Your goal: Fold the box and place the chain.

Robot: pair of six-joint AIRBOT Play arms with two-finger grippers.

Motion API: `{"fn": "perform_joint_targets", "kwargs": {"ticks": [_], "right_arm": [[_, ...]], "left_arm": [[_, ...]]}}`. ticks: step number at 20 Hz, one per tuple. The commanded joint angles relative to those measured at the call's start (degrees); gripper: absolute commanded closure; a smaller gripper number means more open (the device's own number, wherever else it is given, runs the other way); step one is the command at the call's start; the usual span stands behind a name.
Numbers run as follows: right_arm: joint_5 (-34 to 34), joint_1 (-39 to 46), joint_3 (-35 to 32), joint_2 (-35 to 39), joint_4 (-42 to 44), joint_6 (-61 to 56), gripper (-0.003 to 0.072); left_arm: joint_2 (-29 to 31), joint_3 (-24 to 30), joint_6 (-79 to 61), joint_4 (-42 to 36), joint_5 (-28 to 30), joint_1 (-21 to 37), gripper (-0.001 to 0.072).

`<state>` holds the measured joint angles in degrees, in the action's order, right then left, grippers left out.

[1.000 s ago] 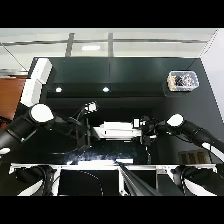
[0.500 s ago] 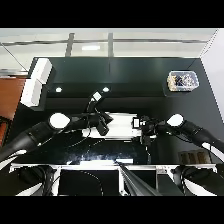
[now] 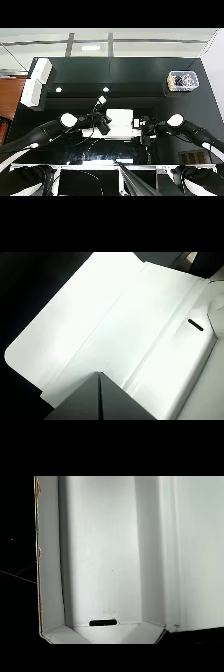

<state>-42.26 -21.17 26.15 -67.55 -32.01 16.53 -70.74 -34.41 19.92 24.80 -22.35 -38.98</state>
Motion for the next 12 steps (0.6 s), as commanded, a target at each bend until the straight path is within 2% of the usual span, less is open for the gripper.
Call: {"fn": "perform_joint_targets", "kwargs": {"ticks": [1, 5, 8, 9, 10, 11, 12], "right_arm": [[0.0, -0.04, 0.02, 0.0, 0.02, -0.04, 0.0195], [0.0, -0.04, 0.02, 0.0, 0.02, -0.04, 0.0195], [0.0, -0.07, 0.02, 0.0, 0.02, -0.04, 0.0195], [0.0, -0.04, 0.02, 0.0, 0.02, -0.04, 0.0195], [0.0, -0.04, 0.02, -0.02, 0.02, -0.04, 0.0195], [0.0, -0.04, 0.02, 0.0, 0.02, -0.04, 0.0195], [0.0, -0.04, 0.02, 0.0, 0.02, -0.04, 0.0195]], "left_arm": [[2.08, -1.75, 0.04, 7.85, -5.25, 1.05, 0.0681], [10.56, -3.85, 6.6, 16.55, -14.34, 9.16, 0.068], [13.92, -3.8, 0.68, 20.09, -29.73, 16.44, 0.0678], [13.49, -3.63, -4.48, 22.97, -34.01, 17.2, 0.055], [12.96, -3.21, -8.48, 25.0, -35.36, 17.03, 0.0176], [12.09, -2.73, -9.51, 26.1, -35.04, 16.28, 0.001], [10.91, -2.38, -9.66, 26.75, -34.34, 15.34, 0.0009]]}}
